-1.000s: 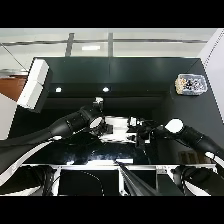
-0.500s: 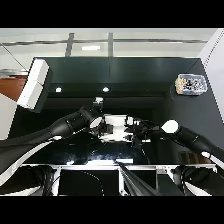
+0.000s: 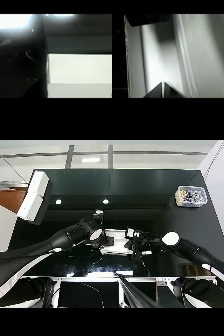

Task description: Fold the box and place the chain.

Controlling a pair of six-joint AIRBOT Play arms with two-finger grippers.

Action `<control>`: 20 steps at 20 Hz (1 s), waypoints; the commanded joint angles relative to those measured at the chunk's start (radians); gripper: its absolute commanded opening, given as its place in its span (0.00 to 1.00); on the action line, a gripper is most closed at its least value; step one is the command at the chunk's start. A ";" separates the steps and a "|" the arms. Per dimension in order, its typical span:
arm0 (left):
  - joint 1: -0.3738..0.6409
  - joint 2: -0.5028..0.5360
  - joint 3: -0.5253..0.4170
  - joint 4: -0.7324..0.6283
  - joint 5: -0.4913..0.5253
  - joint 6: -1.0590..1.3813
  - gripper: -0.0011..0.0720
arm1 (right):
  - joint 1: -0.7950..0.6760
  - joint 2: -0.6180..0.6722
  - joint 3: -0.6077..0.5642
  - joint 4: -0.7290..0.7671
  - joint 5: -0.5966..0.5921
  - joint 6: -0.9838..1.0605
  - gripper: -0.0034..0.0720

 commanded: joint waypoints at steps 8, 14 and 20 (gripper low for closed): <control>0.000 0.000 0.001 0.007 -0.023 0.000 0.05 | -0.658 0.273 0.001 -0.271 0.345 1.197 0.10; 0.000 0.000 0.001 0.005 -0.010 0.000 0.05 | -0.792 0.169 -0.085 -0.311 0.467 1.352 0.10; 0.000 0.000 0.000 0.006 -0.004 0.000 0.05 | -0.577 0.027 -0.087 -0.271 0.436 1.311 0.10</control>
